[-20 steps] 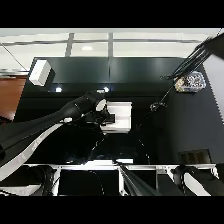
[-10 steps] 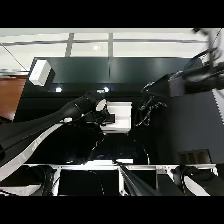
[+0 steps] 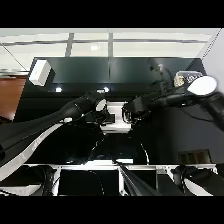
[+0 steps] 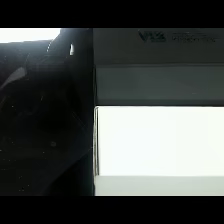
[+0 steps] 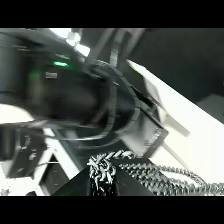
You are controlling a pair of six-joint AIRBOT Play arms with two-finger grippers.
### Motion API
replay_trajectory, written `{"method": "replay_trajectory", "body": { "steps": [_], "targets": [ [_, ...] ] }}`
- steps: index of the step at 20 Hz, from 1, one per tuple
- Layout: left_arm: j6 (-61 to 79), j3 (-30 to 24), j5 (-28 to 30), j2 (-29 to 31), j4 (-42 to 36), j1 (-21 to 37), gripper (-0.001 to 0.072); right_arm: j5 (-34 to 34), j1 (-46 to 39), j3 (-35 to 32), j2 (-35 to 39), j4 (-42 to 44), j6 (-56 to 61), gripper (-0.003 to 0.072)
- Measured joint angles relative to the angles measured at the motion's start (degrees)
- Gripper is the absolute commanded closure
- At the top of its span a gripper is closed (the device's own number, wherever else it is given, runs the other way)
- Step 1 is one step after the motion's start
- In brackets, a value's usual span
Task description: Fold the box and place the chain.
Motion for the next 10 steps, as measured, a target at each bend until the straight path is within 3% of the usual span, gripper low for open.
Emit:
{"method": "replay_trajectory", "body": {
  "steps": [7,8,9,10],
  "targets": [
    [0.0,0.0,0.0,0.0,0.0,0.0,0.0682,-6.5,3.3,-2.8,-4.9,0.3,-0.2,0.0652],
    [0.0,0.0,0.0,0.0,0.0,0.0,0.0682,-6.7,3.4,-2.8,-5.0,0.2,-0.2,0.0458],
    [0.0,0.0,0.0,0.0,0.0,0.0,0.0682,-7.0,3.5,-2.9,-5.2,-0.1,-0.1,0.0321],
    [0.0,0.0,0.0,0.0,0.0,0.0,0.0682,-6.8,3.4,-3.0,-5.3,-0.3,-0.1,0.0308]
  ]
}}
